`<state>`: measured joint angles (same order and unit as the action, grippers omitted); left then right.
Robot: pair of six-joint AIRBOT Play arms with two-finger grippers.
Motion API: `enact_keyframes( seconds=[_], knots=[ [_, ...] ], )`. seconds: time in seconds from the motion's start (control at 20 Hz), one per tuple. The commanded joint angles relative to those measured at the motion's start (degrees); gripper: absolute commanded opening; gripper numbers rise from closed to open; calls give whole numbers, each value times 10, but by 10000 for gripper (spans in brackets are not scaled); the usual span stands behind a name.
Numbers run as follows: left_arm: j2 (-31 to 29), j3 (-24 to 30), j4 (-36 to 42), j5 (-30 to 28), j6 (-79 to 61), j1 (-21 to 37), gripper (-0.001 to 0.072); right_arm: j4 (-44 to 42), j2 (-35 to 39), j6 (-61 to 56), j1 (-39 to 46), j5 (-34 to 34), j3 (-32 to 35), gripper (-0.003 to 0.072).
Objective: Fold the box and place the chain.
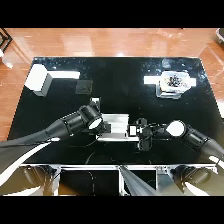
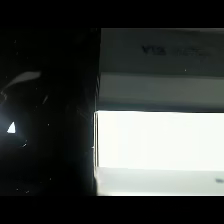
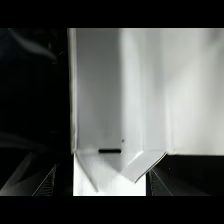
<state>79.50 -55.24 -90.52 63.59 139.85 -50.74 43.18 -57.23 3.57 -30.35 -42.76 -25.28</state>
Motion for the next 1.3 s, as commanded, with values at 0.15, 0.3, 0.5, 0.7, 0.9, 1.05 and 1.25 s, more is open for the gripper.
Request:
enact_keyframes(
  seconds=[0.15, 0.3, 0.5, 0.7, 0.9, 1.05, 1.25],
  knots=[
    [4, 5, -3, -10, -10, 2, 18, 31, 11, -17, -1, -17, 0, 700],
    [7, 5, -3, -10, -10, 2, 18, 22, -4, -9, -8, 4, 0, 565],
    [7, 5, -2, -10, -10, 2, 18, -1, -26, 5, -43, 51, 0, 418],
    [7, 5, -2, -10, -10, 2, 18, -1, -32, 4, -48, 60, 0, 300],
    [7, 5, -1, -10, -10, 2, 18, 10, -32, 0, -47, 60, 0, 308],
    [7, 5, -1, -10, -10, 2, 18, 36, -32, -28, -47, 60, 0, 309],
    [7, 5, -1, -10, -10, 2, 18, 39, -32, -34, -48, 78, -1, 308]
  ],
)
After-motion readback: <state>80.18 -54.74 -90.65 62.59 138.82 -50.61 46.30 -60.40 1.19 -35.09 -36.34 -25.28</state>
